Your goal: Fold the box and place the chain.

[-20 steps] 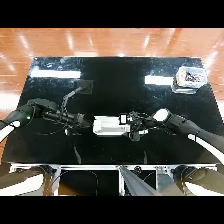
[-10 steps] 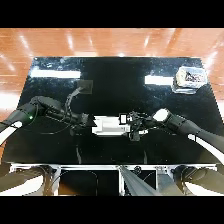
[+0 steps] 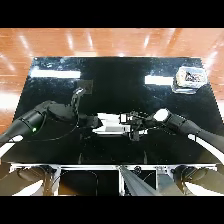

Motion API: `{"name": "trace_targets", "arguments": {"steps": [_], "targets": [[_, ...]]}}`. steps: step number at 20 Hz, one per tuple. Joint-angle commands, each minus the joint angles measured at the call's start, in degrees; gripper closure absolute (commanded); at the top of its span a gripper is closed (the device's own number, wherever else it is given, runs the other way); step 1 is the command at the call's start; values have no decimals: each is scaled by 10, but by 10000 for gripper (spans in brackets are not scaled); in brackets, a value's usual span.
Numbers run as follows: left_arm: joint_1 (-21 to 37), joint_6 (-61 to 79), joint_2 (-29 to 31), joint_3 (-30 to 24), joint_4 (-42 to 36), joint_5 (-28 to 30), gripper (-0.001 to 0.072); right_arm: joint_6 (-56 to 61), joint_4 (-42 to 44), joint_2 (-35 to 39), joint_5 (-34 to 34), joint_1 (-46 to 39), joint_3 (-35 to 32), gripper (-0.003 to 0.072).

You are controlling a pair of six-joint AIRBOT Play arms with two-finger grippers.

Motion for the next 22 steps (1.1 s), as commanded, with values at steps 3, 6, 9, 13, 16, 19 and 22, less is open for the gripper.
{"name": "trace_targets", "arguments": {"steps": [3,6,9,13,16,19,22], "targets": [[-64,-94,13,1,65,-62,77,0,-2,0,-1,1,0,144],[-65,-94,13,0,74,-61,79,0,-2,0,-1,1,0,143],[-65,-94,13,1,95,-60,75,0,-2,0,-1,1,0,144],[-65,-93,20,0,112,-61,71,0,-2,0,-1,1,0,143],[-64,-93,42,0,151,-59,71,0,-2,0,-1,1,0,143],[-48,-90,64,0,172,-55,71,0,-2,0,-1,1,0,143],[-50,-50,64,-1,177,-60,71,0,-2,0,-1,1,0,143]]}}
